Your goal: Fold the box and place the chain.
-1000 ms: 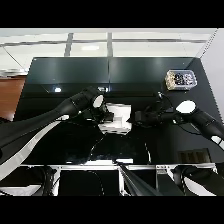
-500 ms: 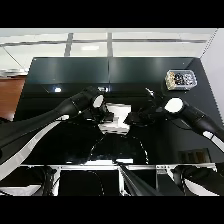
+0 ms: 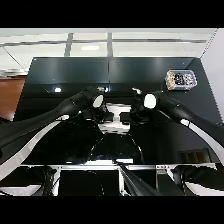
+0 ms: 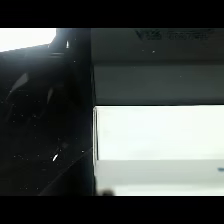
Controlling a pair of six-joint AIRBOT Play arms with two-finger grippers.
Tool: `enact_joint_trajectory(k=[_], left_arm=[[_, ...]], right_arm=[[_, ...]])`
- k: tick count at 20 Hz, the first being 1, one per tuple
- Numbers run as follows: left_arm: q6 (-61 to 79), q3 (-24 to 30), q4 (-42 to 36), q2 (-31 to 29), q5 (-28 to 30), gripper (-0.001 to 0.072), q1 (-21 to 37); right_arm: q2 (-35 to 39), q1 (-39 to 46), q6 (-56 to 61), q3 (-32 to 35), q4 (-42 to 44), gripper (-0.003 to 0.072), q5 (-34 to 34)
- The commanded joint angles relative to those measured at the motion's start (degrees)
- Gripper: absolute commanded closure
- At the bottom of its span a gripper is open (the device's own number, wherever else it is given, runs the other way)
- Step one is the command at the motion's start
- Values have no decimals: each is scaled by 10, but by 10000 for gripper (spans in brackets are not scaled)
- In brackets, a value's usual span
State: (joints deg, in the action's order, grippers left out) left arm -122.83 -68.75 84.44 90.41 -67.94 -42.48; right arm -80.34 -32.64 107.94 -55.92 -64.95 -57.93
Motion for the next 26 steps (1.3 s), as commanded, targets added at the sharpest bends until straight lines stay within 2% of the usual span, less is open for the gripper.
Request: enact_joint_trajectory(k=[1, 3, 4, 9, 10, 15, 16, 17, 18, 22, 23, 24, 25, 26], left_arm=[[0, 0, 1, 0, 1, 683, 0], [0, 0, 1, 0, 0, 684, 0], [0, 0, 1, 0, 0, 684, 0], [0, 0, 1, 0, 4, 683, 0], [0, 0, 1, 0, 4, 684, 0], [0, 0, 1, 0, 4, 683, 0], [0, 0, 1, 0, 4, 683, 0], [0, 0, 1, 0, 4, 683, 0], [0, 0, 1, 0, 4, 683, 0], [0, 0, 1, 0, 2, 683, 0], [0, 0, 1, 0, 2, 683, 0], [0, 0, 1, 0, 2, 683, 0], [0, 0, 1, 0, 2, 683, 0], [0, 0, 1, 0, 2, 683, 0]], right_arm=[[-17, -21, 102, -37, -82, 265, -49], [-18, -29, 136, -47, -104, 281, -66], [-18, -33, 145, -49, -108, 325, -68], [-32, -62, 188, -49, -140, 326, -69], [-37, -66, 193, -49, -141, 366, -70], [-56, -72, 209, -49, -142, 377, -70], [-57, -72, 209, -49, -141, 526, -68], [-57, -72, 209, -49, -141, 626, -68], [-56, -72, 209, -49, -141, 672, -68], [-56, -72, 209, -50, -141, 670, -68], [-56, -72, 209, -50, -134, 606, -65], [-56, -72, 209, -50, -128, 493, -60], [-56, -72, 209, -50, -127, 496, -59], [-56, -72, 209, -51, -127, 589, -59]])
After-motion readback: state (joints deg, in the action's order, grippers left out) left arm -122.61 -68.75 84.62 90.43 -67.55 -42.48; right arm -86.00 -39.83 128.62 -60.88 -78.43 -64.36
